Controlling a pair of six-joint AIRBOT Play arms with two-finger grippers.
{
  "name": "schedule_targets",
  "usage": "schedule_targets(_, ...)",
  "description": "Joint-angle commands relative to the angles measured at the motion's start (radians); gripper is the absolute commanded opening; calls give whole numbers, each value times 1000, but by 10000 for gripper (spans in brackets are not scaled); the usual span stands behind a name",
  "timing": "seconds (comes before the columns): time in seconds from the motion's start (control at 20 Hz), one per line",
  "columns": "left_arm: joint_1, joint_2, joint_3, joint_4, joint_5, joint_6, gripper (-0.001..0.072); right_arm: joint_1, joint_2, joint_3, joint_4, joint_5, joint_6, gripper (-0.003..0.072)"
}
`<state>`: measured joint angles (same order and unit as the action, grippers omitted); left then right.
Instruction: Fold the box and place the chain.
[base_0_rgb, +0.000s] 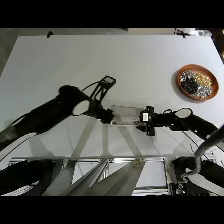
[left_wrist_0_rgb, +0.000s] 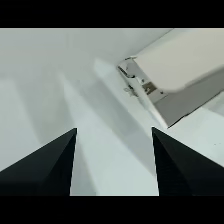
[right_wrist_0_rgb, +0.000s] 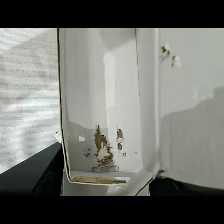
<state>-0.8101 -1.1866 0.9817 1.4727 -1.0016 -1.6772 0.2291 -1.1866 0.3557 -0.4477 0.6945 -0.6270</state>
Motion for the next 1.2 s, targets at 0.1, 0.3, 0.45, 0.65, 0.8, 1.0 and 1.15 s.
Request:
schedule_targets(0.1,84,315,-179,-7,255,525,501,0,0,0,0,1,0,411)
schedule_targets(0.3,167,398,-351,-240,319,955,510,0,0,0,0,1,0,411)
schedule_targets(0.45,208,348,-458,-440,321,1298,530,0,0,0,0,1,0,411)
schedule_targets(0.65,214,198,-487,-771,333,1833,636,0,0,0,0,1,0,411)
schedule_targets(0.8,245,50,-487,-1077,332,2122,698,0,0,0,0,1,0,411)
schedule_targets(1.0,288,-74,-487,-1255,288,2171,698,0,0,0,0,1,0,411)
schedule_targets(1.15,330,-84,-487,-1255,257,2172,698,0,0,0,0,1,0,411)
